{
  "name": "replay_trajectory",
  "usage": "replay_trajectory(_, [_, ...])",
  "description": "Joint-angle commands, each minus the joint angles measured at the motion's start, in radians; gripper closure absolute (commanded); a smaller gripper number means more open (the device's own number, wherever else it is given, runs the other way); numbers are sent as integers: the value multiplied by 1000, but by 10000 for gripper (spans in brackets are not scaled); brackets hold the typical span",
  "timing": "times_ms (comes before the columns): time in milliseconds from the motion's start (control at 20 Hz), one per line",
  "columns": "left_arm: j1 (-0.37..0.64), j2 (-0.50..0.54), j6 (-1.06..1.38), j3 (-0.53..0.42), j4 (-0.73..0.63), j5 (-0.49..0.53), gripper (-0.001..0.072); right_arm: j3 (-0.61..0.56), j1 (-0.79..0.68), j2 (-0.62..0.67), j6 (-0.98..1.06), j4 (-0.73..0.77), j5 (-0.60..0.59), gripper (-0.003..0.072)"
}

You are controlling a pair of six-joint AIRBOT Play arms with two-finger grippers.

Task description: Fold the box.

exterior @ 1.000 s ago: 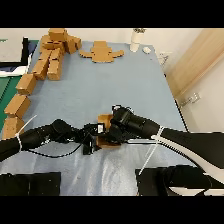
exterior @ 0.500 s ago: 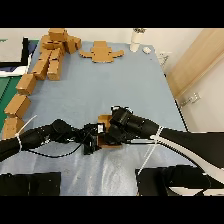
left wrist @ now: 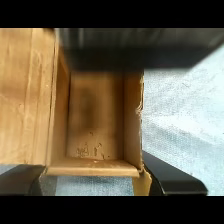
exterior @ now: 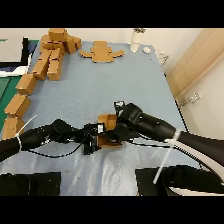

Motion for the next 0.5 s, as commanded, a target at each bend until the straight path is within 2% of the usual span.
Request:
replay_trajectory(0, [1,0,0,0,0,0,95,1,-2,118,31,4,-45,280])
replay_trajectory(100, [1,0,0,0,0,1,95,1,-6,187,45,-47,-102,304])
replay_trajectory(250, [1,0,0,0,0,0,95,-1,-81,236,31,-181,-220,647])
replay_trajectory(300, [1,0,0,0,0,1,95,-6,-149,236,-39,-179,-215,680])
replay_trajectory(350, [1,0,0,0,0,0,95,-14,-225,227,-144,-159,-175,680])
replay_trajectory(450, [1,0,0,0,0,1,95,-33,-406,179,-408,-27,-9,680])
